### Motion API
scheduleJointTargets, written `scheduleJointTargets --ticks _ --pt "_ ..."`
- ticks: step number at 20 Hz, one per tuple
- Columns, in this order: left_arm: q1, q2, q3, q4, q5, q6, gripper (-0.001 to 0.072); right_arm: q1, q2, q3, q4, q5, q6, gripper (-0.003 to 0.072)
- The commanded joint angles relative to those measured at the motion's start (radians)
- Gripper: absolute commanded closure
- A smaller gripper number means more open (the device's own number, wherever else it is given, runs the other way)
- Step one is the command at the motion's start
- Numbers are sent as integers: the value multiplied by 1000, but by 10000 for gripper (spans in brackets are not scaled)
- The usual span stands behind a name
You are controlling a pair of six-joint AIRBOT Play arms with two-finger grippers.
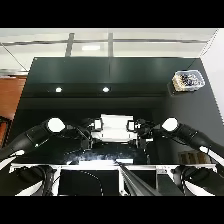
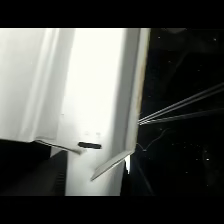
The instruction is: Fold the box and place the chain.
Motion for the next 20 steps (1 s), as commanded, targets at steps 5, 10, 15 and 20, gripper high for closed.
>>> scheduleJointTargets --ticks 5,10,15,20 --pt "-13 -9 7 2 12 4 361 0 0 0 -2 2 -1 197" --pt "-11 -5 26 133 11 -38 344 0 0 0 -2 2 -1 197" --pt "-11 -6 54 152 35 -37 293 0 0 0 -2 2 -1 197" --pt "-36 -18 54 78 30 -37 409 0 0 0 -2 2 -1 197"
